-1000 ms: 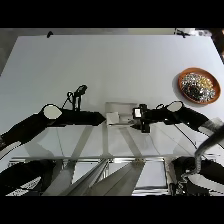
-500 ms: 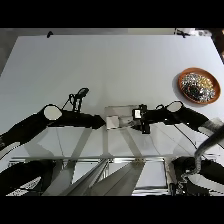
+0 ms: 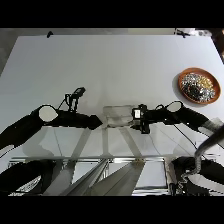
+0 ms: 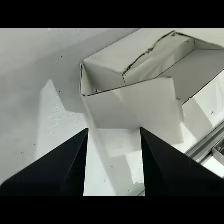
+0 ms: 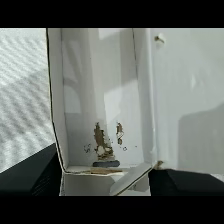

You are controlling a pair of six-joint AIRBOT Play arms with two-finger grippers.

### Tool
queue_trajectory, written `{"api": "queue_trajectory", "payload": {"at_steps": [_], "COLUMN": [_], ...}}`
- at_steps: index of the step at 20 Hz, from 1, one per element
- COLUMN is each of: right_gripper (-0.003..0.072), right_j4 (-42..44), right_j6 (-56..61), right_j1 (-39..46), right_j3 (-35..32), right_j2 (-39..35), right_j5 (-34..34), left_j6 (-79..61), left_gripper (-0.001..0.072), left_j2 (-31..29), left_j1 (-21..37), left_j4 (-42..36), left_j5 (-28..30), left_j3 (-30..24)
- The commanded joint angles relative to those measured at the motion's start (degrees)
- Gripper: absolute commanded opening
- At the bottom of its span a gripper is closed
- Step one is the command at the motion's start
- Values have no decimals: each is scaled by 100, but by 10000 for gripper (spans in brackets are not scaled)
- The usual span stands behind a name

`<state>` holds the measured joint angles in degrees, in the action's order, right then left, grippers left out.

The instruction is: Fold the box and place the chain.

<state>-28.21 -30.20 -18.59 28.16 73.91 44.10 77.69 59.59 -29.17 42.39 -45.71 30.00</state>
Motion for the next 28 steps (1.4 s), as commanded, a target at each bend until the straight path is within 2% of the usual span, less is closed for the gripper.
{"api": "queue_trajectory", "payload": {"at_steps": [1,4,7,9,10,19,24,28], "right_gripper": [336,336,336,336,336,336,336,336], "right_j4": [-4,-4,-4,-4,-4,-4,-4,-4], "right_j6": [-9,-9,-9,-9,-9,-9,-9,-9], "right_j1": [2,2,2,2,2,2,2,2], "right_j3": [0,0,0,0,0,0,0,0], "right_j2": [0,0,0,0,0,0,0,0], "right_j5": [4,4,4,4,4,7,4,4], "left_j6": [101,101,-26,-179,-181,127,636,695], "left_gripper": [377,378,407,566,574,575,575,575], "left_j2": [-114,4,214,275,289,490,901,1040], "left_j1": [68,44,-151,-289,-334,-566,-793,-892], "left_j4": [105,-13,-402,-573,-551,-498,-133,-116], "left_j5": [4,55,358,450,450,699,675,625], "left_j3": [-4,-4,-2,0,0,50,570,710]}}
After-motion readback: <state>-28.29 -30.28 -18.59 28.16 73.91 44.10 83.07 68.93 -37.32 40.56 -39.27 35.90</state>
